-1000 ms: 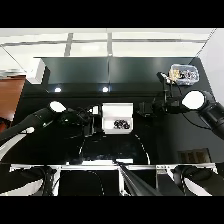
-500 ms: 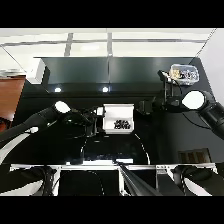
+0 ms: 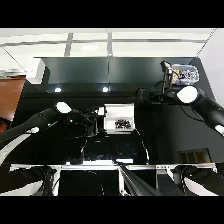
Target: Fold the box and place the chain.
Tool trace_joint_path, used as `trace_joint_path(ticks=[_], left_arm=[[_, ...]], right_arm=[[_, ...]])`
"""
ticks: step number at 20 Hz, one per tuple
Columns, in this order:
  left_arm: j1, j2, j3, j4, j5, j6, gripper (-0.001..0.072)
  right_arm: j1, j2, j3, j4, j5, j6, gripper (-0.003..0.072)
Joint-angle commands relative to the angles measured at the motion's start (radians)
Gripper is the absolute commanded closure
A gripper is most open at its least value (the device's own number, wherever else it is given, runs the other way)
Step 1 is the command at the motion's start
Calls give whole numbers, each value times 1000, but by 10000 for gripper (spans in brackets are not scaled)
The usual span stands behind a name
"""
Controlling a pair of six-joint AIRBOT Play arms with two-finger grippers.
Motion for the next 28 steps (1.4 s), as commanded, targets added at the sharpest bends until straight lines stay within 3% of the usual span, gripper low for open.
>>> trace_joint_path(ticks=[1, 5, 8, 13, 18, 28], left_arm=[[-1, -1, 1, 3, 5, 0, 313], [-1, -1, 1, 3, 5, 0, 313], [-1, -1, 1, 3, 5, 0, 312], [-1, -1, 1, 3, 5, 0, 313], [-1, -1, 1, 4, 5, 0, 312], [-1, -1, 1, 4, 5, 0, 312]], right_arm=[[24, -99, 29, 69, 33, -174, 55], [37, -98, 79, 48, 301, -615, 66], [44, -97, 124, 32, 457, -805, 66], [122, -107, 126, 1, 464, -1134, 66], [127, -123, 126, 10, 421, -1156, 66], [129, -123, 126, 4, 511, -1154, 66]])
